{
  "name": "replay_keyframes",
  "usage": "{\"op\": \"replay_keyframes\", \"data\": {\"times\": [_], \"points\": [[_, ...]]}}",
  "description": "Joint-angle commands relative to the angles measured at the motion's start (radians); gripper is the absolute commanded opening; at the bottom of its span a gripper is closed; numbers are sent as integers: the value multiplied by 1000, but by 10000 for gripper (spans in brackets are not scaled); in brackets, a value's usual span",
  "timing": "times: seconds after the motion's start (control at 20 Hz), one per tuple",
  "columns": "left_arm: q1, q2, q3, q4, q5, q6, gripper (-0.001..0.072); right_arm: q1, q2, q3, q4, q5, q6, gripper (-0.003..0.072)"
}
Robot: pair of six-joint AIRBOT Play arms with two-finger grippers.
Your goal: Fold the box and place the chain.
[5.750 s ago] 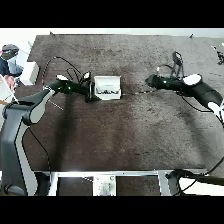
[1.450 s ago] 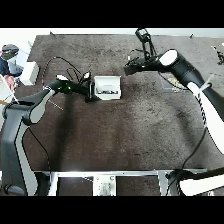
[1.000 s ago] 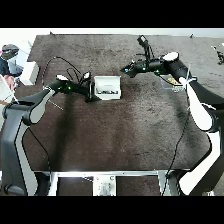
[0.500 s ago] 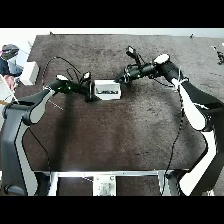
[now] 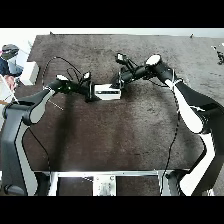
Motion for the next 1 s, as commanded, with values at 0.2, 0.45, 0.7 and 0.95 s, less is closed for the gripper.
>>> {"op": "replay_keyframes", "data": {"times": [0.2,0.45,0.7,0.95], "points": [[-1,0,1,0,0,0,286,43,-7,0,-73,-64,-12,234],[-1,0,1,0,0,0,286,47,-9,-2,-84,-165,-10,233],[-1,0,1,0,0,0,286,47,5,-2,-85,-166,-9,213],[-1,0,1,0,0,0,286,47,5,-2,-142,-133,24,95]]}}
